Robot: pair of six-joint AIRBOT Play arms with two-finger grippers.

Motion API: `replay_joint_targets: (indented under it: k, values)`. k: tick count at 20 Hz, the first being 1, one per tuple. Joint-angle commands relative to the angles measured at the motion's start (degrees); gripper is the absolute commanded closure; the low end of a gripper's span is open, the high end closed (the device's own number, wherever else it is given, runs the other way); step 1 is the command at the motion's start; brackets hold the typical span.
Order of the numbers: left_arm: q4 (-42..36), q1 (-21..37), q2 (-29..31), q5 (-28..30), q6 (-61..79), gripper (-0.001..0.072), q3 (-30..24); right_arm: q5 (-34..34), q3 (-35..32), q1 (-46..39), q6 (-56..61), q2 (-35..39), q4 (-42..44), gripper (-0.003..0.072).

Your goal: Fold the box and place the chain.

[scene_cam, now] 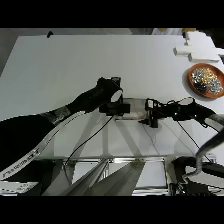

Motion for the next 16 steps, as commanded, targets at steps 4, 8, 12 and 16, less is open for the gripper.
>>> replay_joint_targets:
  k: [4, 8, 12, 16]
  values:
    - [2.3, -0.8, -2.7, -1.7, -5.6, 0.0472, 1.1, 0.0, 0.0, 0.0, 0.0, 0.0, 0.0, 0.0228]
    - [1.4, -0.7, -5.0, -4.5, -4.1, 0.0478, 6.0, 0.0, 0.0, 0.0, 0.0, 0.0, 0.0, 0.0228]
    - [-1.4, -0.7, -7.9, -8.1, -3.9, 0.0504, 9.5, 0.0, 0.0, 0.0, 0.0, 0.0, 0.0, 0.0228]
    - [-2.3, -0.2, -8.8, -9.4, -2.8, 0.0508, 9.7, 0.0, 0.0, 0.0, 0.0, 0.0, 0.0, 0.0228]
